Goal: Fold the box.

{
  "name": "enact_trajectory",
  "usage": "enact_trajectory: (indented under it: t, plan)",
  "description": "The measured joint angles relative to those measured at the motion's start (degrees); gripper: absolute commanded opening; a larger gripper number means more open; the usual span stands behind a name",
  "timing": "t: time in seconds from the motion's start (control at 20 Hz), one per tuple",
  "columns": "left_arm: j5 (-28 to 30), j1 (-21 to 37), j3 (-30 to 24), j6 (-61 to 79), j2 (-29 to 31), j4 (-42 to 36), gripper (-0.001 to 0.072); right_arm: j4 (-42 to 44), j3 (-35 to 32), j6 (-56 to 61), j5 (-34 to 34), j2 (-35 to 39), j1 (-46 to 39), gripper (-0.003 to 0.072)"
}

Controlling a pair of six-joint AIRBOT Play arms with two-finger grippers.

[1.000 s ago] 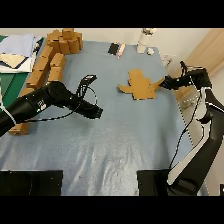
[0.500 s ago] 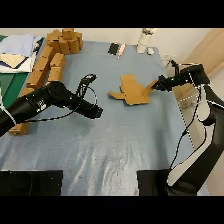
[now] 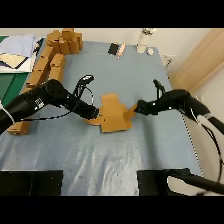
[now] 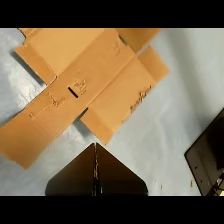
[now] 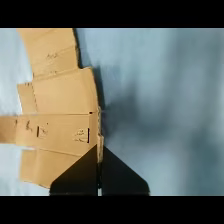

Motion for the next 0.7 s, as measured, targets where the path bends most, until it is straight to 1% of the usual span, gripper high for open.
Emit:
enact_trajectory:
  t: [0.05,0.1,0.15,0.3,0.4,0.55,0.65,0.7]
  plan:
    - [-1.5,1.0,0.0,0.5,0.0,0.1,0.0014,-0.8,-3.6,1.7,1.2,3.5,1.6,0.0046]
    - [-2.9,1.9,0.0,0.9,0.0,0.2,0.0014,-1.7,-6.0,3.3,2.0,6.0,2.6,0.0288]
    - [-4.4,3.0,0.0,1.3,0.0,0.2,0.0014,-2.5,-8.0,4.5,2.5,8.0,3.3,0.0405]
    - [-8.3,5.7,0.0,2.7,0.0,0.2,0.0014,-5.5,-10.5,6.4,2.7,10.5,4.5,0.0404]
    - [-10.3,7.1,0.0,3.3,0.0,0.2,0.0014,-8.3,-9.9,7.2,2.4,10.0,4.5,0.0405]
    - [-12.0,8.7,0.0,3.7,0.0,0.2,0.0014,-11.6,-5.4,5.9,-0.9,6.2,3.2,0.0402]
    - [-12.9,9.0,0.0,3.8,0.0,0.0,0.0014,-12.2,-1.2,3.2,-4.5,2.3,2.8,0.0399]
    - [-13.3,9.2,0.0,3.9,0.0,0.0,0.0014,-12.2,0.8,1.8,-6.6,0.1,2.6,0.0384]
